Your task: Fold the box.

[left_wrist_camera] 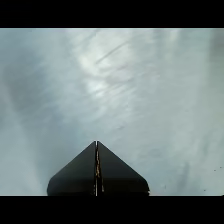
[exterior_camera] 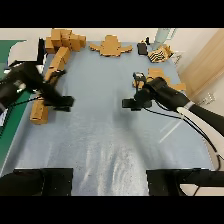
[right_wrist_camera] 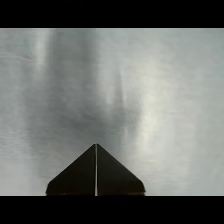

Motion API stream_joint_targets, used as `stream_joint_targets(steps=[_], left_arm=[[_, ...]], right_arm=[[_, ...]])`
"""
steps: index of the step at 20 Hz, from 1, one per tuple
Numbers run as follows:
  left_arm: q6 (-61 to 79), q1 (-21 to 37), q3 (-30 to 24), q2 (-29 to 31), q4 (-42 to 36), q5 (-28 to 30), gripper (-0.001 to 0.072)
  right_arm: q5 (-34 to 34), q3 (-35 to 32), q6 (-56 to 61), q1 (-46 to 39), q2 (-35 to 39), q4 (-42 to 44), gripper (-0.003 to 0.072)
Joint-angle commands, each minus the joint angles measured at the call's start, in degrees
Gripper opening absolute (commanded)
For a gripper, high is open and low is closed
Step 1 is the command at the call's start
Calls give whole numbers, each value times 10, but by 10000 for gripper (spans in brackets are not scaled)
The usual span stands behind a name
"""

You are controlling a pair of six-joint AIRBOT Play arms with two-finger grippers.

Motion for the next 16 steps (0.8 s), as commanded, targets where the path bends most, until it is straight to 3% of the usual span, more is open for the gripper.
stream_joint_targets(steps=[1, 4, 7, 16], left_arm=[[-13, -118, 83, -83, -10, 35, 11], [-12, -175, 113, -129, -10, 87, 11], [-11, -189, 115, -140, -10, 119, 15], [-11, -188, 115, -140, -10, 119, 15]], right_arm=[[-46, 83, -37, 0, -66, 54, 4], [-45, 97, -36, 0, -87, 98, 4], [-71, 97, -36, 0, -88, 109, 4], [-73, 97, -36, 0, -88, 109, 4]])
